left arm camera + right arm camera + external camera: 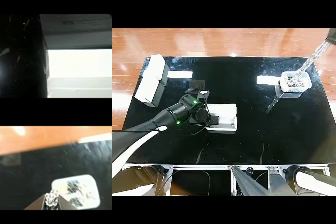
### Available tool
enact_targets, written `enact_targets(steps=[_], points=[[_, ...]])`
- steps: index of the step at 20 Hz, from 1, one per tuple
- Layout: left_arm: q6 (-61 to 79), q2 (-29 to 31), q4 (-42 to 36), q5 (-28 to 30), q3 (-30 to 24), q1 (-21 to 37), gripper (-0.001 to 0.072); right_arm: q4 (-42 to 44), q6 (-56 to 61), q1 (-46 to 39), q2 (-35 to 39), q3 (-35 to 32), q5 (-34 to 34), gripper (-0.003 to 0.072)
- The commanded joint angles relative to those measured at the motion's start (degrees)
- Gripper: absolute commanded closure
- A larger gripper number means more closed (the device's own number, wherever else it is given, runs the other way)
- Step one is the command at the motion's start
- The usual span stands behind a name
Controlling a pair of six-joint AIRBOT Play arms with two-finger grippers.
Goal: Fold the box and place the chain.
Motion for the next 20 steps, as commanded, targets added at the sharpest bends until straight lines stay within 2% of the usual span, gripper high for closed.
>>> enact_targets(steps=[1,7,9,11,17,20], points=[[0.04,0.0,0.28,0.22,0.0,-0.02,0.069,6.19,-2.99,2.67,7.21,0.04,-0.37,0.0659],[0.04,0.0,0.33,0.37,0.0,-0.02,0.069,5.49,-3.56,18.36,13.9,0.04,2.69,0.0658],[0.04,0.0,0.33,0.37,0.0,-0.02,0.069,2.01,-3.54,24.92,15.23,0.04,2.95,0.0658],[0.04,0.0,0.44,0.39,0.0,-0.02,0.069,-2.64,-2.69,30.27,15.45,0.04,3.76,0.0658],[0.04,0.0,0.44,0.39,0.0,-0.02,0.069,-3.69,-1.9,43.82,15.45,0.04,5.11,0.0656],[0.02,0.0,0.44,0.35,0.0,-0.02,0.069,-3.78,-1.31,47.43,15.34,0.04,4.98,0.0653]])
